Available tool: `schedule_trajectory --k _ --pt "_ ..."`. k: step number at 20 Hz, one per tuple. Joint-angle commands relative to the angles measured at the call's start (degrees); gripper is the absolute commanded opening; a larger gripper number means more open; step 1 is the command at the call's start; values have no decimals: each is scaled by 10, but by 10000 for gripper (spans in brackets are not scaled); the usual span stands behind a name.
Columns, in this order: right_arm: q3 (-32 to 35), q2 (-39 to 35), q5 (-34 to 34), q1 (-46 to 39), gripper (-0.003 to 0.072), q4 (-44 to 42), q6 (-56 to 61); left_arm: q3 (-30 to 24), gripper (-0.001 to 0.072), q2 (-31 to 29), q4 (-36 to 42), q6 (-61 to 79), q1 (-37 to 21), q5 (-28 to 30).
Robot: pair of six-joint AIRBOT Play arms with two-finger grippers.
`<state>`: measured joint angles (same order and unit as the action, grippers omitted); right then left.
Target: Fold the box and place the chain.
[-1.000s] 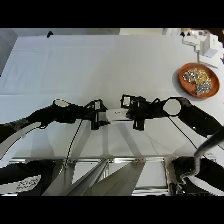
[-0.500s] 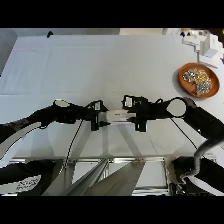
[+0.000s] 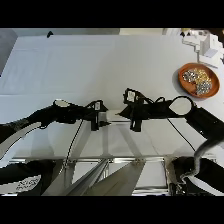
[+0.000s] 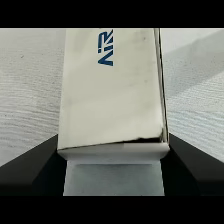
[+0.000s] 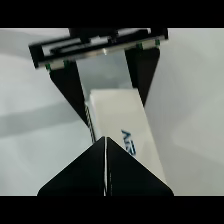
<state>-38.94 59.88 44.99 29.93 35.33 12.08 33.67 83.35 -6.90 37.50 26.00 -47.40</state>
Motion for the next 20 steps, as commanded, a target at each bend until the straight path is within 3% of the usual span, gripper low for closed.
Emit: schedule_trajectory --k 1,8,20 --pt "0 44 9 0 15 -82 -39 0 132 0 0 0 -1 0" --pt "1 87 19 0 15 -53 -45 0 132 0 0 0 -1 0" --pt "33 89 -6 1 15 -45 -47 0 132 0 0 0 -1 0"
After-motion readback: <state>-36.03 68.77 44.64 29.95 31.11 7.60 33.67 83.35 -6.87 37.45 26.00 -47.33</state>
